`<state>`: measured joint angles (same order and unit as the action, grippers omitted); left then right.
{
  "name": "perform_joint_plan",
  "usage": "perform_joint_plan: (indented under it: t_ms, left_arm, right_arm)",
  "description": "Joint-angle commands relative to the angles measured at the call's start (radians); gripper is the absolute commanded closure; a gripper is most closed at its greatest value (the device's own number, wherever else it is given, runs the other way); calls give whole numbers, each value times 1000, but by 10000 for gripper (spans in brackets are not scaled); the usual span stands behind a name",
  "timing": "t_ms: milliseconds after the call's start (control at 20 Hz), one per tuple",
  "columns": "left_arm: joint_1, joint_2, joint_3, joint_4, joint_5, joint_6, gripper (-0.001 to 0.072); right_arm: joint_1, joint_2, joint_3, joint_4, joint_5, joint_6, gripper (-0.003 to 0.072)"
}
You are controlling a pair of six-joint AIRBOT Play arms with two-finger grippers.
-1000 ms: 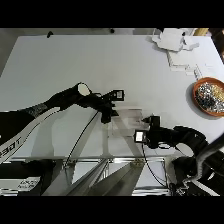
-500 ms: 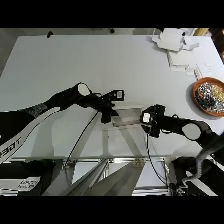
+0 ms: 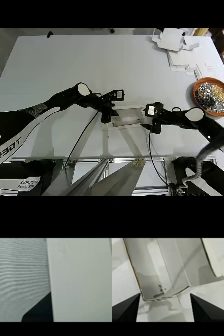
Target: Fold the box and place the chain.
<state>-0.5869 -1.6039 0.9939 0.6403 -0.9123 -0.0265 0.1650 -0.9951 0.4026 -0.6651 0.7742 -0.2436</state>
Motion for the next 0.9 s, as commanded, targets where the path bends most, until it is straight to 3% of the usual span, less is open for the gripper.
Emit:
perform_joint_plan:
  t_ms: [0,250,750,800,850]
  left_arm:
    - [-1,-1,0,0,-1,0,700]
    - [-1,-1,0,0,-1,1,700]
    - [-1,-1,0,0,-1,0,700]
    - [-1,-1,0,0,-1,0,700]
    - [0,-1,0,0,0,0,700]
  right_arm:
    - [-45,-121,72,42,89,-54,-2]
    - [-22,-227,103,49,154,-80,5]
    - [10,-235,40,76,134,-163,60]
    - [10,-235,40,75,134,-175,141]
    - [10,-236,40,73,130,-178,169]
